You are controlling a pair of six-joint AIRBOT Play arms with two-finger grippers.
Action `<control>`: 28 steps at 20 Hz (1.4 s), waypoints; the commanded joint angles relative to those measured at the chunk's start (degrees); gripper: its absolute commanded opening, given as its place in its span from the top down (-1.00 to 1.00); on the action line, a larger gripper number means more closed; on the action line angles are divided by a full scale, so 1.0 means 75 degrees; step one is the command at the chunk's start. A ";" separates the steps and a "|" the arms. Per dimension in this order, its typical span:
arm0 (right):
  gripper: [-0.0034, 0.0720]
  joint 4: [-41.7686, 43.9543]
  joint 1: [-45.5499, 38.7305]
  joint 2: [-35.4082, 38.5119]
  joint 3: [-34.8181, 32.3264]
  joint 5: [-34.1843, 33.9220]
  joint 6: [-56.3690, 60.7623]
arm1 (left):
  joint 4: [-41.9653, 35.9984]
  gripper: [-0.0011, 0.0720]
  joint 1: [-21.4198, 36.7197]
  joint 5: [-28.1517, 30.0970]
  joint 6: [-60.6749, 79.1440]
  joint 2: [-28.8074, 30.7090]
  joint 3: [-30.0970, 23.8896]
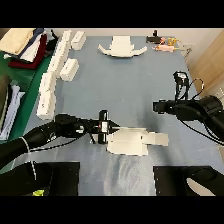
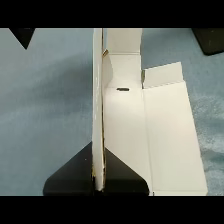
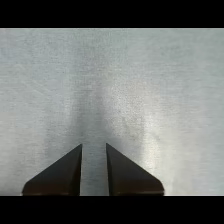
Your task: Fold the box.
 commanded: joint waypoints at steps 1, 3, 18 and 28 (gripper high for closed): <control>0.26 0.0146 0.0012 -0.0003 0.0003 -0.0003 0.0000 | -0.0525 0.95 -0.0003 -0.0006 0.0562 -0.0408 -0.0108; 0.26 0.0152 0.0035 -0.0003 0.0003 0.0000 0.0000 | -0.0522 0.94 -0.0003 0.0070 0.0323 -0.0475 -0.0105; 0.26 0.0163 0.0050 -0.0003 0.0003 0.0000 -0.0003 | 0.3544 0.93 0.0012 0.0283 -0.4485 -0.0411 0.0898; 0.33 0.0373 0.0050 -0.0003 0.0003 -0.0096 0.0000 | 0.3547 0.93 0.0012 -0.0192 -0.4482 -0.0615 0.0898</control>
